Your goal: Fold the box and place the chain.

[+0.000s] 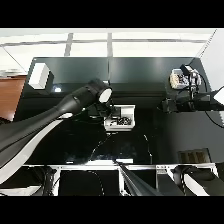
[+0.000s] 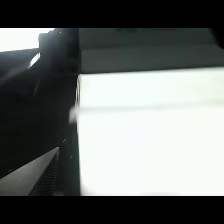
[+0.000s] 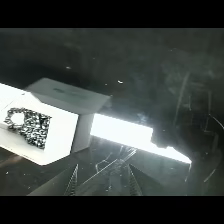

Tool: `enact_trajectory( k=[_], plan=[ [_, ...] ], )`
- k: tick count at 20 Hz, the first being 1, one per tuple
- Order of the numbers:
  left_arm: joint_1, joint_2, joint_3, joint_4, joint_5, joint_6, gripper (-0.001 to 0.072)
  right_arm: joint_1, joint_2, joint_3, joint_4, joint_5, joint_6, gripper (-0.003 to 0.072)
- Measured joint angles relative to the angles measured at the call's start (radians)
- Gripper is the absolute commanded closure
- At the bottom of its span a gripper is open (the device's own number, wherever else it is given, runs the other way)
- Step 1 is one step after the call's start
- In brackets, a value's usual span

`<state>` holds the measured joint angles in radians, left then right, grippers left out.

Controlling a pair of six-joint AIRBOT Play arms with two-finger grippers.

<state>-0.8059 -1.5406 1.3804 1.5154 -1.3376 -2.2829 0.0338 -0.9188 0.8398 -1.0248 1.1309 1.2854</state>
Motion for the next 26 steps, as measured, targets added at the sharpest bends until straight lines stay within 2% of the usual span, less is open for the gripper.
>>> enact_trajectory(
  k=[3,5,7,8,10,13,15,16,17,22,26],
  plan=[
    [0.013,0.126,-0.052,0.074,-0.036,0.053,0.0152,-0.005,0.002,0.000,-0.007,-0.003,-0.003,0.0319],
    [0.064,0.219,-0.147,0.109,-0.040,0.072,0.0152,-0.006,0.002,0.000,-0.012,-0.005,-0.003,0.0319],
    [0.153,0.306,-0.286,0.072,0.021,0.089,0.0153,-0.006,0.002,0.000,-0.016,-0.006,-0.003,0.0319],
    [0.210,0.343,-0.366,0.016,0.084,0.114,0.0153,-0.006,0.002,0.000,-0.018,-0.006,-0.003,0.0319],
    [0.320,0.383,-0.512,-0.191,0.222,0.261,0.0154,-0.006,0.002,0.000,-0.018,-0.006,-0.003,0.0319],
    [0.446,0.388,-0.642,-0.479,0.356,0.671,0.0155,-0.006,0.002,0.000,-0.019,-0.006,-0.002,0.0319],
    [0.488,0.379,-0.683,-0.605,0.388,0.962,0.0147,-0.006,0.002,0.000,-0.019,-0.006,-0.002,0.0319],
    [0.499,0.375,-0.694,-0.644,0.398,1.077,0.0109,-0.006,0.002,0.000,-0.020,-0.006,-0.001,0.0319],
    [0.505,0.373,-0.703,-0.675,0.420,1.187,-0.0010,-0.006,0.002,0.000,-0.020,-0.006,0.001,0.0319],
    [0.491,0.368,-0.720,-0.746,0.454,1.669,-0.0009,-0.006,0.002,0.000,-0.020,-0.029,0.001,0.0319],
    [0.419,0.367,-0.724,-0.764,0.519,2.073,-0.0006,-0.006,0.002,0.000,-0.020,-0.048,0.001,0.0319]
  ],
)
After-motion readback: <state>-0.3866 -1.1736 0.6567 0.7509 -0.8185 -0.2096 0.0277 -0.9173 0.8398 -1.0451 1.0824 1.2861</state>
